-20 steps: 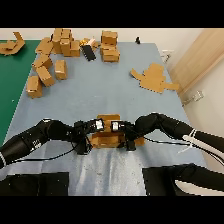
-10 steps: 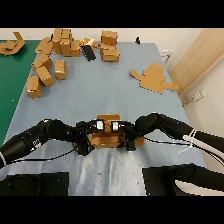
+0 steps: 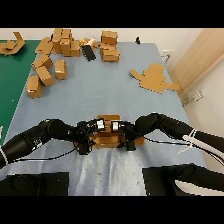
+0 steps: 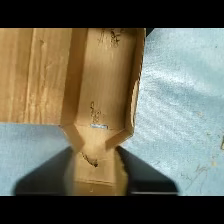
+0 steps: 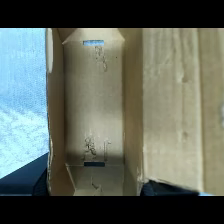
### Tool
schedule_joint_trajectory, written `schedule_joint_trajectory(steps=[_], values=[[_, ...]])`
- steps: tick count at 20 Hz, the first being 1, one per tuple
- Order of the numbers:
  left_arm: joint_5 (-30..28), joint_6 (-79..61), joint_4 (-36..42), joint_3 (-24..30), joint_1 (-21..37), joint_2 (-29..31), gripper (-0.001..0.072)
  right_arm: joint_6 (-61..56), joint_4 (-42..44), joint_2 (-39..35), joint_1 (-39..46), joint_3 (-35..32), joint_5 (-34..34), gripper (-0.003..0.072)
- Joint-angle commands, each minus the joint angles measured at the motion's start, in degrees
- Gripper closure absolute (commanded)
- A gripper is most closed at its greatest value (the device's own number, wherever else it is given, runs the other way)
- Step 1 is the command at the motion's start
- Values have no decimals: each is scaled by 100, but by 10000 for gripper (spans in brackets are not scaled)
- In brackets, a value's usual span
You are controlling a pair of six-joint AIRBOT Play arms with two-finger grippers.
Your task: Fold the box.
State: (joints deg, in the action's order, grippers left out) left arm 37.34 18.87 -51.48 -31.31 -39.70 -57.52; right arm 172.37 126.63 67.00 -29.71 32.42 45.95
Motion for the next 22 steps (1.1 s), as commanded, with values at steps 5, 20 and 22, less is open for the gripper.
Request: schedule_joint_trajectory(steps=[5, 20, 22], values=[[-83, -7, 61, -4, 2, -7, 601, -2, 2, -4, -2, 0, 0, 104], [94, 442, -542, 0, 256, 280, 569, -2, 2, -4, -2, 0, 0, 105], [212, 201, -531, 0, 129, 238, 370, -2, 2, -4, -2, 0, 0, 104]])
